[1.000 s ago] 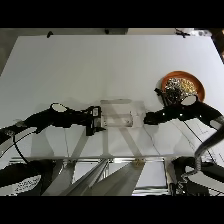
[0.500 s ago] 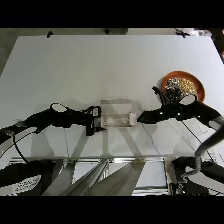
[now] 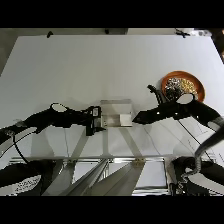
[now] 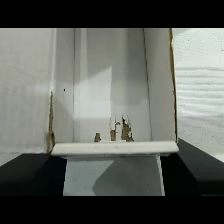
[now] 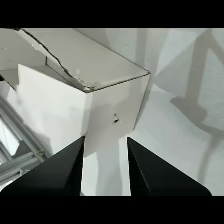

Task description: Fold the box and place the chain.

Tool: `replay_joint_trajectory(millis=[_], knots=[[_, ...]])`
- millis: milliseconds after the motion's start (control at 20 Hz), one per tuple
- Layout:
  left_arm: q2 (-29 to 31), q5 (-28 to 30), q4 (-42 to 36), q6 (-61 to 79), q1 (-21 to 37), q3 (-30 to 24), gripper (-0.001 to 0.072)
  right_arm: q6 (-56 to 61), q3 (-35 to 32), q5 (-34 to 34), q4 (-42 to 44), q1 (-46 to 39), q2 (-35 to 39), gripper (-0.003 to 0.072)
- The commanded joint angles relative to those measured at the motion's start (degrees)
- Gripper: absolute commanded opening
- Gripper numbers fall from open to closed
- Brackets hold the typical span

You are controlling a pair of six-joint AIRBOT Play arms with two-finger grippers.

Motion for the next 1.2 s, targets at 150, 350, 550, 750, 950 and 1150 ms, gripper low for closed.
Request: replay_joint_trajectory(millis=[150, 350, 550, 750, 950, 1150], knots=[[0.0, 0.0, 0.0, 0.0, 0.0, 0.0, 0.015, 0.3, 0.2, -0.3, 0.4, 2.1, -0.2, 0.0403], [0.0, 0.0, 0.0, 0.0, 0.0, 0.0, 0.015, 0.5, 1.7, -0.5, 0.3, 2.2, -0.1, 0.0405], [0.0, 0.0, 0.0, 0.0, 0.0, 0.0, 0.015, 3.1, 3.8, -4.1, -3.8, 5.3, -0.1, 0.0405], [0.0, 0.0, 0.0, 0.0, 0.0, 0.0, 0.015, 11.5, 7.5, -4.9, -9.6, 9.5, -0.1, 0.0404], [0.0, 0.0, 0.0, 0.0, 0.0, 0.0, 0.015, 20.1, 7.6, -6.5, -13.8, 12.4, -0.1, 0.0404], [0.0, 0.0, 0.0, 0.0, 0.0, 0.0, 0.015, 28.2, 7.6, -11.1, -17.4, 15.9, -0.1, 0.0403]])
